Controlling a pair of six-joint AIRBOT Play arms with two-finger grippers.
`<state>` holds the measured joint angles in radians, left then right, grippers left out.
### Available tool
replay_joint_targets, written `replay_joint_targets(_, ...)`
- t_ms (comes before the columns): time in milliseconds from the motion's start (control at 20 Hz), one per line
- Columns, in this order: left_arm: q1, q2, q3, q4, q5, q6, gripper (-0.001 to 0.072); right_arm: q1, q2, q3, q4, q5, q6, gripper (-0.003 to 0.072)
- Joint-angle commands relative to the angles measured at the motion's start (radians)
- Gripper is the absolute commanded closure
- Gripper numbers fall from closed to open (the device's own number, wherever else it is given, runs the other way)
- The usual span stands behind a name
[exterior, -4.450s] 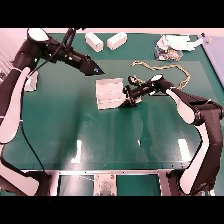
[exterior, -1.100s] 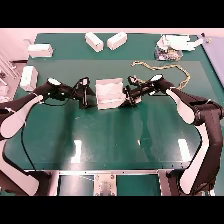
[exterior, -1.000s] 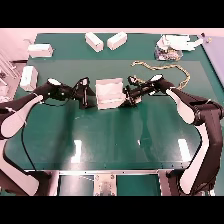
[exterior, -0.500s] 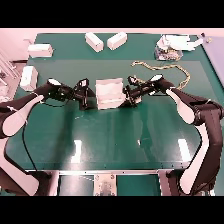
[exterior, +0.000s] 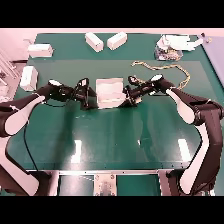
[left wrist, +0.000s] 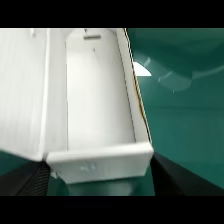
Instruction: Fold the box and place the chain.
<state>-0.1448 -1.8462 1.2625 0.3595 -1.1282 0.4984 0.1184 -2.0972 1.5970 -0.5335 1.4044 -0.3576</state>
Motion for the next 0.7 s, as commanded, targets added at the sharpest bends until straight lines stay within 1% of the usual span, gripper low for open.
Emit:
replay_joint_targets(0, 0.002, -0.007, 0.001, -0.024, 0.010, 0.007, -0.0011, 0.000, 0.000, 0.000, -0.002, 0.003, -0.002, 0.0188)
replay_joint_targets(150, 0.000, -0.010, 0.000, -0.025, 0.013, 0.007, -0.0011, 0.000, 0.000, 0.000, -0.002, 0.003, -0.002, 0.0188)
replay_joint_targets(300, -0.008, -0.033, 0.001, 0.008, 0.047, 0.007, -0.0011, 0.000, 0.000, 0.000, -0.002, 0.003, -0.002, 0.0188)
replay_joint_targets(450, -0.008, -0.049, 0.025, 0.006, 0.048, -0.030, -0.0011, 0.000, 0.000, 0.000, -0.002, 0.003, -0.002, 0.0188)
replay_joint_targets(650, -0.024, -0.053, 0.030, 0.008, 0.050, -0.042, -0.0011, 0.000, 0.000, 0.000, -0.002, 0.003, -0.002, 0.0188)
